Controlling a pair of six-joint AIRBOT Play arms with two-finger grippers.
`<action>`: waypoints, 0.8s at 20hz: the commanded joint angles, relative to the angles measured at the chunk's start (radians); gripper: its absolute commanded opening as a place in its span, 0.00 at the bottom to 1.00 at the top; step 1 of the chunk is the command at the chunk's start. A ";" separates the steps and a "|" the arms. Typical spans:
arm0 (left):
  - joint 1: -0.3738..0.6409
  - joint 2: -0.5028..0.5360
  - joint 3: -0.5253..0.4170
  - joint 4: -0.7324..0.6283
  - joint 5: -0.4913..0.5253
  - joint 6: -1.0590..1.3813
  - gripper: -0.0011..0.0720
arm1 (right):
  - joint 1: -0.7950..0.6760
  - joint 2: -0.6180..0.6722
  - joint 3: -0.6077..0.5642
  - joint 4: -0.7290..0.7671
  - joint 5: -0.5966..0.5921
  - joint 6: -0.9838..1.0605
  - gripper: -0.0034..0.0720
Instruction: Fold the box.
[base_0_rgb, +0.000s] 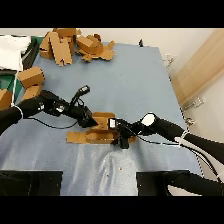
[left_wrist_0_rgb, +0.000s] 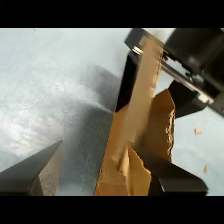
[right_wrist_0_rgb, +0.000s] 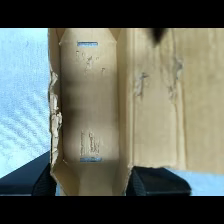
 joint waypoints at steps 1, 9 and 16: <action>0.077 0.020 0.028 -0.009 -0.101 -0.187 0.84 | 0.000 0.000 0.000 0.000 0.002 0.000 0.59; 0.207 0.210 0.051 0.181 -0.272 -0.478 0.03 | 0.000 0.000 0.000 0.000 0.005 0.000 0.59; 0.012 0.244 -0.064 0.328 -0.413 -0.763 0.04 | 0.000 0.000 0.000 0.000 0.005 0.000 0.66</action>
